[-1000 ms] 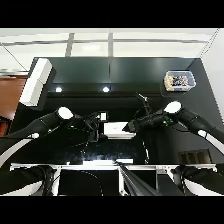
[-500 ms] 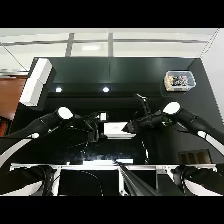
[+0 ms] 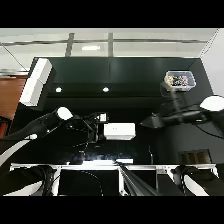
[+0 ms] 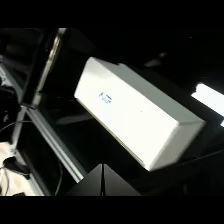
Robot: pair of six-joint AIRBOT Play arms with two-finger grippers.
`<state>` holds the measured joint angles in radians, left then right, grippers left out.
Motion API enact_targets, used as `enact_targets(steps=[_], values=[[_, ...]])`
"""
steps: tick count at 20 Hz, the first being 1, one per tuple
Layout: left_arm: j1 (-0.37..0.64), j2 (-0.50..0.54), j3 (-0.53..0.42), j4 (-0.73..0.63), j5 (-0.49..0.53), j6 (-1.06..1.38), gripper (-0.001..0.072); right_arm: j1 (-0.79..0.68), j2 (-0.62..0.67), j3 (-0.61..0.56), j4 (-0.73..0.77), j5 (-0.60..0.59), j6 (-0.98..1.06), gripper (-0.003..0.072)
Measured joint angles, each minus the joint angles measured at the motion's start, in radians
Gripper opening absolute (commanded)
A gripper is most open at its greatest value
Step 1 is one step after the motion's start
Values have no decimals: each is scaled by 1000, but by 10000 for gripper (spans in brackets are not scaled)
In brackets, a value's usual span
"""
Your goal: Fold the box and place the chain.
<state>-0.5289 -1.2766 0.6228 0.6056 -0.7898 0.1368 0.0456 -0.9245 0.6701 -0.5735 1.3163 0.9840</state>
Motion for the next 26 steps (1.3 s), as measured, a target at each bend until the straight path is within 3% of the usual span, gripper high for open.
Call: enact_targets(steps=[4, 7, 12, 18, 26], values=[[0, 105, 2, 146, -14, -169, 715, -172, 88, 1, -107, 67, 31, 16], [-1, 180, 6, 243, -88, -269, 715, -253, 109, 1, -143, 69, 38, 16], [-17, 216, 65, 262, -107, -421, 713, -297, 121, 1, -176, 43, 43, 17], [-137, 85, 194, 174, -18, -474, 711, -306, 123, 1, -185, -3, 45, 19], [-241, -139, 350, 141, -3, -531, 710, -307, 123, 1, -186, -17, 20, 20]])
